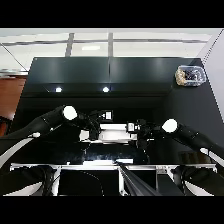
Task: Fold the box and place the chain.
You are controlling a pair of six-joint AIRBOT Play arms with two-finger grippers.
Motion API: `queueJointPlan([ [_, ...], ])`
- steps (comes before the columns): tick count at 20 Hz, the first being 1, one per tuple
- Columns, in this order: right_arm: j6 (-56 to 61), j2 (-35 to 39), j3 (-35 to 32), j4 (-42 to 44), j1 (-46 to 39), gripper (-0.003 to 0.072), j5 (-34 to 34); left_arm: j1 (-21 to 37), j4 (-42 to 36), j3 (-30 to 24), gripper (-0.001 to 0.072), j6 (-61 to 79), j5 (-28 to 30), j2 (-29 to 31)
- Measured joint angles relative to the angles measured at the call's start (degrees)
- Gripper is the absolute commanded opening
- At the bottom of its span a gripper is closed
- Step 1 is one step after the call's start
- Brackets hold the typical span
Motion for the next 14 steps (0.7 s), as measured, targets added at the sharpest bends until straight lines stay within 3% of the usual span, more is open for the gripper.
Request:
queueJointPlan([
  [1,0.04,0.00,0.00,0.02,0.00,0.0406,0.00,0.00,0.02,0.00,0.0053,0.00,0.00,0.00],
  [3,0.22,0.00,0.00,0.20,0.00,0.0406,-0.04,0.00,1.09,-0.09,0.0375,-0.11,-0.22,-0.02],
  [4,0.24,0.00,0.00,0.24,0.00,0.0406,-0.07,0.00,0.52,-0.07,0.0462,-0.33,-0.13,0.11],
  [6,0.39,0.00,0.00,0.37,0.00,0.0406,-0.07,0.00,0.46,-0.02,0.0506,-0.44,-0.22,0.59],
  [10,0.57,0.00,0.00,0.42,0.00,0.0406,-0.04,0.00,2.32,-0.02,0.0506,-3.10,-0.02,3.26],
  [14,0.66,0.00,0.00,0.46,0.00,0.0406,-0.04,0.13,12.13,-0.02,0.0506,-14.23,-0.39,8.31],
])
